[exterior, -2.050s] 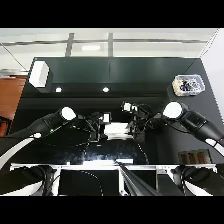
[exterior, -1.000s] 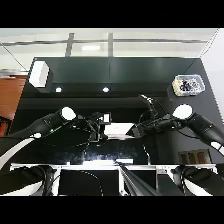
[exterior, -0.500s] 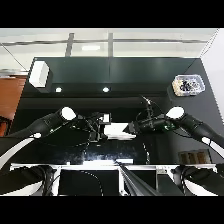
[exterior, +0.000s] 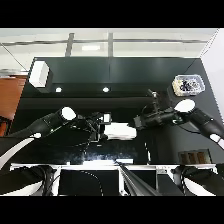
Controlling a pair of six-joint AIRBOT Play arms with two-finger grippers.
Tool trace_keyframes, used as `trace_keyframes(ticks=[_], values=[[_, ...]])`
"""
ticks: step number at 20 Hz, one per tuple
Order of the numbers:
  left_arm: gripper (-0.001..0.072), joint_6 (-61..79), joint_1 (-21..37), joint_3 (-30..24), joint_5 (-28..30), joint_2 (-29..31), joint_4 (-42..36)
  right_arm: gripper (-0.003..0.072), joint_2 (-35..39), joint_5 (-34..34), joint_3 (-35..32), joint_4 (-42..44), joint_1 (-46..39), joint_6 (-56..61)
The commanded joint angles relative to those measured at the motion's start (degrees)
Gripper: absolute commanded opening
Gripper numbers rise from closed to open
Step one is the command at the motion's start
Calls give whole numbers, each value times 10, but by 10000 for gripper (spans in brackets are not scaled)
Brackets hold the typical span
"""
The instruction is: Fold the box and place the chain.
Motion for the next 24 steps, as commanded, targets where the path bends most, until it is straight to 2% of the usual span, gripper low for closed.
trace_keyframes(ticks=[1,2,8,21,24], values=[[504,-27,0,8,10,0,0,11,45,54,33,-35,-82,4],[709,-30,0,9,15,0,-2,11,54,65,39,-38,-106,6],[711,-43,0,20,14,14,0,11,62,101,45,-39,-182,6],[710,-40,-38,67,12,13,0,11,62,99,45,-39,-186,6],[710,-40,-48,87,-8,12,0,11,62,99,45,-39,-186,6]])
